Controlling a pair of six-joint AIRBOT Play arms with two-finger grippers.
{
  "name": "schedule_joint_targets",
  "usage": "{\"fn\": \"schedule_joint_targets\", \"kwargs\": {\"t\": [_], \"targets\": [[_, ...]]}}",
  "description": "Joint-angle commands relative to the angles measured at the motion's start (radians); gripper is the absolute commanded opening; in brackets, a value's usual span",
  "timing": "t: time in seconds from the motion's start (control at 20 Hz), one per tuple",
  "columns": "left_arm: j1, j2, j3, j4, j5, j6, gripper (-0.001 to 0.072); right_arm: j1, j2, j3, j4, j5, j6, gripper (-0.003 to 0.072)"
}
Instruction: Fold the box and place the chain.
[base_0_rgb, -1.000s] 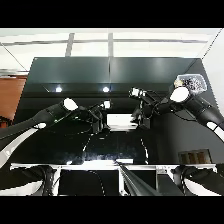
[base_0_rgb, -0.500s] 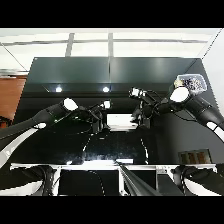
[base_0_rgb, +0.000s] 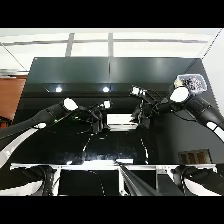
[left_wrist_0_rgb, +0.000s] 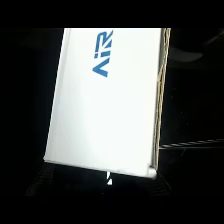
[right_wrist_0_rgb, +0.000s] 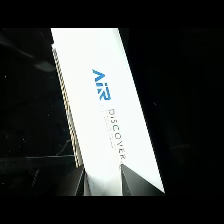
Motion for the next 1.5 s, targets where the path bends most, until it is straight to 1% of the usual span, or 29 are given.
{"fn": "schedule_joint_targets", "kwargs": {"t": [0.0, 0.3, 0.35, 0.4, 0.75, 0.95, 1.1, 1.2, 1.25, 1.3, 1.35, 1.4, 1.45], "targets": [[0.000, 0.000, 0.001, 0.000, 0.000, 0.001, 0.0447, 0.000, -0.001, 0.000, 0.000, 0.003, 0.003, 0.0238], [0.000, 0.000, 0.001, 0.000, -0.001, 0.001, 0.0447, 0.000, -0.002, -0.017, 0.000, 0.011, 0.004, 0.0240], [0.000, 0.000, 0.001, 0.000, 0.000, 0.001, 0.0447, 0.000, -0.002, -0.017, 0.000, 0.011, 0.004, 0.0296], [0.000, 0.000, 0.001, 0.000, 0.000, 0.001, 0.0447, 0.000, -0.002, -0.017, 0.000, 0.009, 0.004, 0.0319], [0.000, 0.000, 0.001, 0.000, -0.001, 0.001, 0.0447, 0.000, -0.002, -0.043, 0.002, 0.003, 0.008, 0.0317], [0.000, 0.000, 0.001, 0.000, 0.000, 0.001, 0.0447, -0.003, 0.021, -0.029, 0.011, 0.006, 0.017, 0.0317], [0.000, 0.000, 0.001, 0.000, -0.002, 0.001, 0.0448, -0.037, 0.084, -0.013, 0.008, 0.031, 0.095, 0.0317], [0.000, 0.000, 0.001, 0.000, -0.001, 0.001, 0.0447, -0.090, 0.138, -0.013, 0.011, 0.066, 0.239, 0.0316], [0.000, 0.000, 0.001, 0.000, 0.000, 0.001, 0.0447, -0.126, 0.155, -0.014, 0.012, 0.115, 0.340, 0.0248], [0.000, 0.000, 0.001, 0.000, 0.000, 0.001, 0.0447, -0.159, 0.156, -0.024, 0.026, 0.162, 0.430, 0.0049], [0.000, 0.000, 0.001, 0.000, 0.001, 0.001, 0.0447, -0.187, 0.156, -0.054, 0.063, 0.201, 0.484, 0.0016], [0.000, 0.000, 0.001, 0.000, 0.001, 0.001, 0.0447, -0.204, 0.156, -0.091, 0.113, 0.222, 0.490, 0.0015], [0.000, 0.000, 0.001, 0.000, 0.001, 0.001, 0.0447, -0.209, 0.155, -0.137, 0.188, 0.212, 0.500, 0.0015]]}}
